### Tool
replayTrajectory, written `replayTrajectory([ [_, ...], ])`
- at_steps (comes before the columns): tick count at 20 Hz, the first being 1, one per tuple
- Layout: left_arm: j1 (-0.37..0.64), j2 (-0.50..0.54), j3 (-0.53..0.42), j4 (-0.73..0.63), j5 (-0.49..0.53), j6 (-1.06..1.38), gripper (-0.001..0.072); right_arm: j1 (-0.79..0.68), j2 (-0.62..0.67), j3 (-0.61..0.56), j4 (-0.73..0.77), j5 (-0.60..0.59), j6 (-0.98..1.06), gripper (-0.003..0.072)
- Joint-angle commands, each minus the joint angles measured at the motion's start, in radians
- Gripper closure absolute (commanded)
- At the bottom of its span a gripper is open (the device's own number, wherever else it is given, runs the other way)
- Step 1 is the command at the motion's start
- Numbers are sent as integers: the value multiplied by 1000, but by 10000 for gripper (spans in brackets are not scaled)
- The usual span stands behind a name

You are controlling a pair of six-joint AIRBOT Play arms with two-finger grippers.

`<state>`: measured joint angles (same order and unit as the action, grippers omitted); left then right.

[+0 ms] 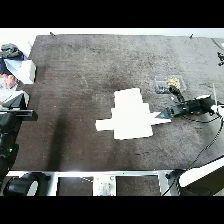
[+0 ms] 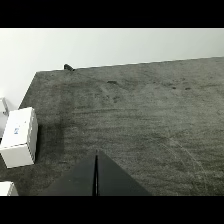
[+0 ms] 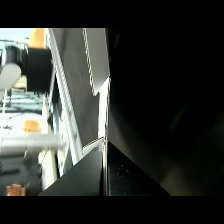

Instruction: Fold the box and place the chain.

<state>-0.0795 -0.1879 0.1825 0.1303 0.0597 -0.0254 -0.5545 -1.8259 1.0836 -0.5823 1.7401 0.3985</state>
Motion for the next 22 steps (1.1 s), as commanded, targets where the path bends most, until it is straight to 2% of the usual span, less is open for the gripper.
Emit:
replayTrajectory([
  [1, -1, 1, 0, 0, 1, 0, 697, 147, 40, -49, 173, -150, -26, 707],
  [4, -1, 1, 0, 0, 0, 0, 697, 288, 51, -48, 289, -332, -8, 707],
  [7, -1, 1, 0, 0, 0, 0, 697, 389, 51, -40, 311, -526, 34, 707],
  [11, -1, 1, 0, 0, 0, -1, 697, 449, 51, 5, 311, -645, 74, 707],
  [14, -1, 1, 0, 2, -62, 6, 695, 464, 51, 23, 311, -693, 77, 707],
  [15, -1, 1, 0, 2, -97, 28, 654, 464, 51, 28, 310, -694, 77, 707],
  [16, -1, 0, 0, 4, -142, 59, 334, 463, 51, 32, 310, -694, 77, 707],
  [17, -1, -2, 0, 4, -172, 62, 207, 463, 51, 34, 310, -694, 77, 707],
  [19, -1, -29, 13, 5, -225, 97, 224, 463, 51, 35, 306, -710, 73, 707],
  [22, -1, -168, 78, 4, -290, 113, 223, 463, 51, 40, 306, -720, 68, 707],
])
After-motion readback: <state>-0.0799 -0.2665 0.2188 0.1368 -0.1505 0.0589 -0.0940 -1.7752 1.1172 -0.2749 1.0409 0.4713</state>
